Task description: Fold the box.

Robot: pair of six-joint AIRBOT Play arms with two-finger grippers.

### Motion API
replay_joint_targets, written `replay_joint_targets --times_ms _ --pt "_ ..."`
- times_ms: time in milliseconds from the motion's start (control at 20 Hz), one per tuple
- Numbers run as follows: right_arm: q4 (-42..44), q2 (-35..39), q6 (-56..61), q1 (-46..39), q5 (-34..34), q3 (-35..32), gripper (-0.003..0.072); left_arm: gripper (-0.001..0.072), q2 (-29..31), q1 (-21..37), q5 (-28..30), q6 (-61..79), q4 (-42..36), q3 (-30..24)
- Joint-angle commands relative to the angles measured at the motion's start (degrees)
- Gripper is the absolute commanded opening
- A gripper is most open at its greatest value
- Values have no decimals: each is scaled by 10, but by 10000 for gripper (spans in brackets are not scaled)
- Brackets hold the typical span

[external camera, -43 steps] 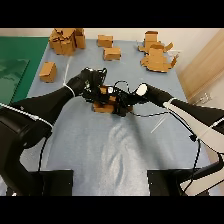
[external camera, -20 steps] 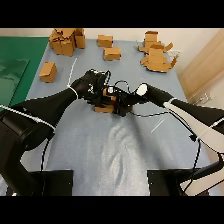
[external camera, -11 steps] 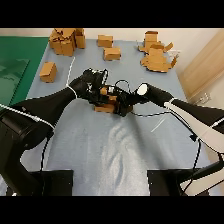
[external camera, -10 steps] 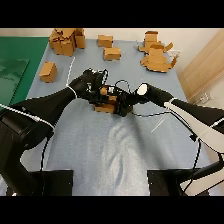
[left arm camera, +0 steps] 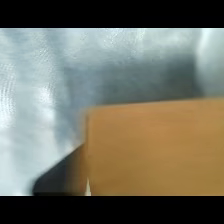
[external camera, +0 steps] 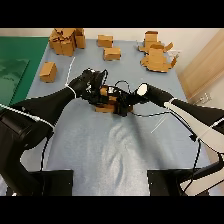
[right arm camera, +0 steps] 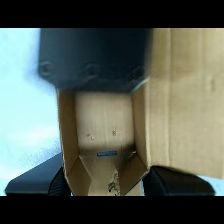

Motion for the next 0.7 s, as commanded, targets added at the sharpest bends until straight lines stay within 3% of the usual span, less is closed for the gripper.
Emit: replay_joint_targets --times_ms 0,600,650 --pt "4 0 6 0 3 0 348 432 0 3 5 -7 6 0" --pt "4 0 6 0 4 0 347 437 38 57 -15 57 -33 0" --pt "4 0 6 0 4 0 348 493 42 66 -30 86 -42 0"
